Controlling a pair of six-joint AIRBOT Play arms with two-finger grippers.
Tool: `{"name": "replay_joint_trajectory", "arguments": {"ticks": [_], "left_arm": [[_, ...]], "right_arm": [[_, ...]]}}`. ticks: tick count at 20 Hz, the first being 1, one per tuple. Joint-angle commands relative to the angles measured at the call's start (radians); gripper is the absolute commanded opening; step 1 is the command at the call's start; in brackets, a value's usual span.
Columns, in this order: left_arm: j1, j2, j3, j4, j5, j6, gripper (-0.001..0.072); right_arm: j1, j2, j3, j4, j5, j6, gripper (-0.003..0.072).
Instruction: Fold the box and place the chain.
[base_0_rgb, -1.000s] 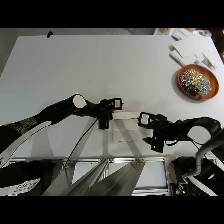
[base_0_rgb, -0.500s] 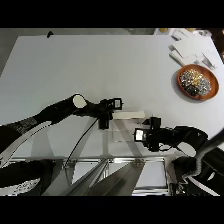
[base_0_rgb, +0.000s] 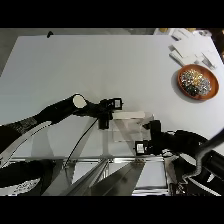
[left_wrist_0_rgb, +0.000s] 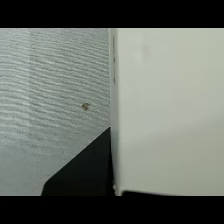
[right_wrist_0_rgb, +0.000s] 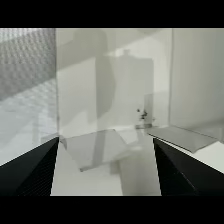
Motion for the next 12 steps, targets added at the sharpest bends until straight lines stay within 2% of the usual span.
{"name": "replay_joint_trajectory", "arguments": {"ticks": [1, 6, 12], "left_arm": [[0.0, 0.0, 0.001, 0.0, 0.0, 0.0, 0.0012], [0.0, 0.0, 0.001, 0.0, 0.0, 0.0, 0.0012], [0.0, 0.0, 0.001, 0.0, 0.0, 0.0, 0.0012]], "right_arm": [[0.06, 0.012, -0.032, 0.012, 0.011, 0.042, 0.0652], [0.058, 0.012, -0.04, 0.004, -0.034, 0.042, 0.0652], [-0.084, 0.011, -0.018, 0.167, -0.051, -0.03, 0.0652]]}}
